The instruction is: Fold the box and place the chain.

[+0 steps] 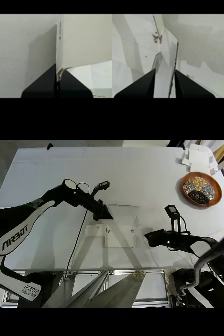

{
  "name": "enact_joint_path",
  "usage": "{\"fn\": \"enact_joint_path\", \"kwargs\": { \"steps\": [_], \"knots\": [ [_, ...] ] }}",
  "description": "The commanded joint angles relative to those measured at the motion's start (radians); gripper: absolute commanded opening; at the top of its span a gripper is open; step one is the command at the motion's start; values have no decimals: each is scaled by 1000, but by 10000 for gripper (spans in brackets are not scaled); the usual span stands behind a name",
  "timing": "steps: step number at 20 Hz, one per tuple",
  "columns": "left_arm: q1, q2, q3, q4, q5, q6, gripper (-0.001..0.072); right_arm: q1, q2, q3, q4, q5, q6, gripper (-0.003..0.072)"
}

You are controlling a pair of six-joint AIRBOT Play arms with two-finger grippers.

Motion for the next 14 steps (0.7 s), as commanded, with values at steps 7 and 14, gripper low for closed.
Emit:
{"fn": "enact_joint_path", "kwargs": {
  "steps": [7,14],
  "knots": [
    [0,203,-165,27,121,78,-6,0,69,65,57,31,1,300],
    [0,342,-446,-181,108,325,0,0,126,68,56,46,1,300]
  ]
}}
